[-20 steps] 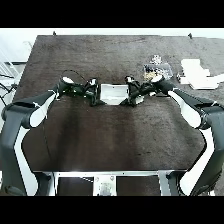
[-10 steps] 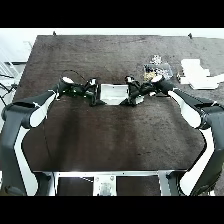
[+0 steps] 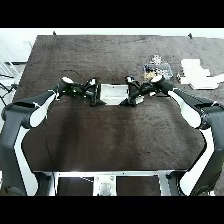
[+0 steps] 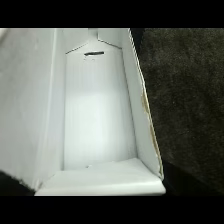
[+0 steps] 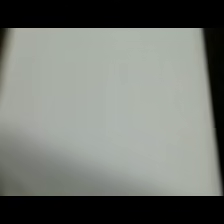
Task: Fold the box and place the chain.
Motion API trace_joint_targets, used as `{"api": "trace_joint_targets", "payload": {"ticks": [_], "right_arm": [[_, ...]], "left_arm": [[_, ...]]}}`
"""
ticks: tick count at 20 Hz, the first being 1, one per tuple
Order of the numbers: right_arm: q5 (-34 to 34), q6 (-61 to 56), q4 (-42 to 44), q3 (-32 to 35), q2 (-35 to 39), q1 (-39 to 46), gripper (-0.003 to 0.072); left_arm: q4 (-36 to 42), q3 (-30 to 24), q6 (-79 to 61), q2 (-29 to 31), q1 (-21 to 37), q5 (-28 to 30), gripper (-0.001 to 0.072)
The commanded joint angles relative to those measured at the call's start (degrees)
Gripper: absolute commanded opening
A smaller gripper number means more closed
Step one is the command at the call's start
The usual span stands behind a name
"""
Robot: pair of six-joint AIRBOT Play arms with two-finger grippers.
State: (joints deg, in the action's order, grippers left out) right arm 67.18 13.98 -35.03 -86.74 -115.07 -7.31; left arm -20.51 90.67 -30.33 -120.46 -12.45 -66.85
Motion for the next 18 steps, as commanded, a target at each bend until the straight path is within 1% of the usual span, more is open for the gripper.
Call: {"api": "trace_joint_targets", "payload": {"ticks": [1,2,4,11,15,18], "right_arm": [[0.0,0.0,0.0,0.1,0.0,0.0,0.0584],[0.0,0.0,0.0,0.0,0.0,0.0,0.0584],[0.0,0.0,-0.1,-0.1,0.1,0.3,0.0720],[0.0,-2.0,-4.2,-0.1,2.2,3.3,0.0720],[0.2,-5.0,-5.1,-0.1,6.0,6.7,0.0720],[4.1,-8.1,-5.1,-0.1,9.4,8.5,0.0720]], "left_arm": [[0.0,0.0,0.0,0.0,0.0,-0.1,0.0461],[0.0,0.0,0.0,0.0,0.0,-0.1,0.0462],[0.0,0.0,0.0,0.0,0.0,-0.1,0.0462],[0.0,0.0,0.0,0.0,0.0,-0.7,0.0461],[0.0,0.0,0.0,0.0,0.0,-0.7,0.0461],[-0.1,0.0,0.0,0.0,0.0,-0.7,0.0461]]}}
